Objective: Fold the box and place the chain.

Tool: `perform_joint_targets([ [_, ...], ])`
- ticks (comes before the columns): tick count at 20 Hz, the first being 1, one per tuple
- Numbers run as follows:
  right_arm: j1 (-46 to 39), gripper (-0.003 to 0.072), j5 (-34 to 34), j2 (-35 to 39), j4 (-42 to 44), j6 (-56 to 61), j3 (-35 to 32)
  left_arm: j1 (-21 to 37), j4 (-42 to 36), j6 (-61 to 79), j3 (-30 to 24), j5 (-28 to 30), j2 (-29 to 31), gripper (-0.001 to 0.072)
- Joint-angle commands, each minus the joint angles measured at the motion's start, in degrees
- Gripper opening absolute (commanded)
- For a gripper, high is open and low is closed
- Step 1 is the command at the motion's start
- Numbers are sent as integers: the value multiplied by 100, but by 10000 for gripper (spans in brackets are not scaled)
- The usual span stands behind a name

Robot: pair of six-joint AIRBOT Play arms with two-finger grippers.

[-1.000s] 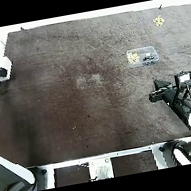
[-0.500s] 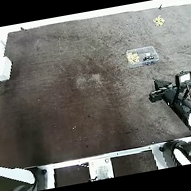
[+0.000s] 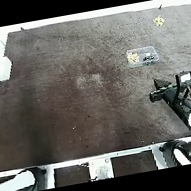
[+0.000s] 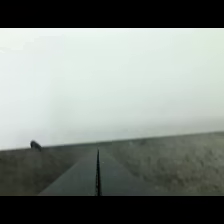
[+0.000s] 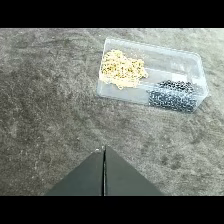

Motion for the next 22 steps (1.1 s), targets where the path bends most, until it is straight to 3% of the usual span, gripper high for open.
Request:
perform_joint_targets([
  [1, 7, 0, -39, 4, 0, 0, -2, -505, -98, 688, -1357, 1202, 1239, 2],
  [11, 7, 0, -37, 4, 0, 0, -2, -2959, -184, 1261, -5727, 4221, 4109, 3],
  [18, 7, 0, -37, 4, 0, 0, -2, -3418, -188, 1193, -7757, 4544, 6376, 4],
  [20, 7, 0, -37, 4, 0, 0, -2, -3418, -188, 1196, -8050, 4712, 6780, 4],
  [22, 7, 0, -35, 4, 0, 0, -2, -3416, -188, 1198, -8170, 4835, 6776, 5],
])
